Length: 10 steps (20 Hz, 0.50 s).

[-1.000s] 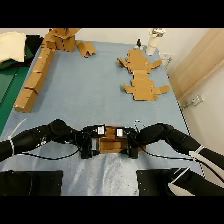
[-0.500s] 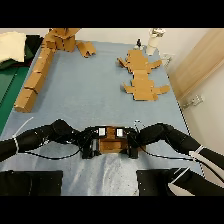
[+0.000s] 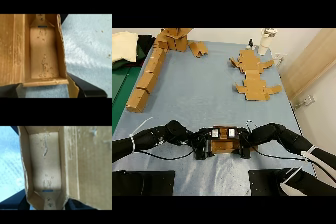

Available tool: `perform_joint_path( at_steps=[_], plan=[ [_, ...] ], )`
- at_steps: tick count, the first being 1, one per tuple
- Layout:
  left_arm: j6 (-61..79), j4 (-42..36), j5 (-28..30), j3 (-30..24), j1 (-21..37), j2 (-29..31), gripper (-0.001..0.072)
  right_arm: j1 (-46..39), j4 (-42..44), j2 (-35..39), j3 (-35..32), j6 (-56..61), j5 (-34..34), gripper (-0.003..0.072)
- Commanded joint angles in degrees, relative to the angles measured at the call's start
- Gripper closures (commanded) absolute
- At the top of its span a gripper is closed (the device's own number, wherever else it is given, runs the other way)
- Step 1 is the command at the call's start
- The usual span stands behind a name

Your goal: Fold the box.

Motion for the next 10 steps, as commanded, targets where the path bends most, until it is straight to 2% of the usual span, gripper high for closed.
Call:
perform_joint_path(
  at_steps=[1, 2, 4, 10],
  plan=[
    [0.85, -1.49, 0.13, 0.02, -0.07, -0.09, 0.0015, 0.02, 0.02, 0.02, 0.0, 0.04, 0.0, 0.0183],
    [0.85, -1.49, 0.17, 0.02, -0.07, -0.09, 0.0016, 0.02, 0.02, 0.02, 0.0, 0.04, 0.0, 0.0182],
    [0.87, -1.42, 0.42, 0.02, -0.07, -0.09, 0.019, 0.02, 0.02, 0.02, 0.0, 0.04, 0.0, 0.0183],
    [0.83, -1.49, 0.57, 0.02, -0.04, -0.09, 0.019, 0.02, 0.02, 0.02, 0.0, 0.04, 0.0, 0.0183]
  ],
)
